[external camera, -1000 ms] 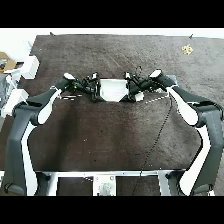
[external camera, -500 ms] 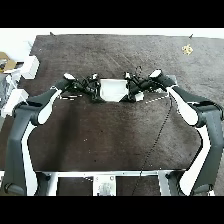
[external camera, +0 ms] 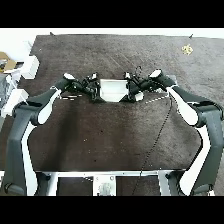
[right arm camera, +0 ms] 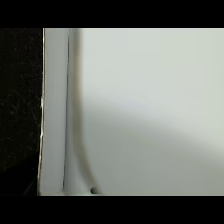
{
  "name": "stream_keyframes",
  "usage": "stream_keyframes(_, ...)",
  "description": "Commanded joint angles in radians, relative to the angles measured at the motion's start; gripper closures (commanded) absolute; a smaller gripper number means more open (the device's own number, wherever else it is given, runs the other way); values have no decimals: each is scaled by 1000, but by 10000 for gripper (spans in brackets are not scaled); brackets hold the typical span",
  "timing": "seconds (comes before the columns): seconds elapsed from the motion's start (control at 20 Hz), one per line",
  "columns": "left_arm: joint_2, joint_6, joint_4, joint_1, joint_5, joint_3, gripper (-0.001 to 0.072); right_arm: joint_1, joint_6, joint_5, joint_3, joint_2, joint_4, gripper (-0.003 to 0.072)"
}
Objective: Fold the box and place the chain.
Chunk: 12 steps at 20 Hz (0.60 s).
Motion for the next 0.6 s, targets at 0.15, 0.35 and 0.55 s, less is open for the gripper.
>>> stream_keyframes(0.15,0,1,2,0,11,0,116,1,1,0,0,0,1,178)
stream_keyframes(0.35,0,1,13,0,-3,-1,359,1,1,0,0,0,1,178)
stream_keyframes(0.55,0,0,13,0,-2,0,358,1,1,0,0,0,1,178)
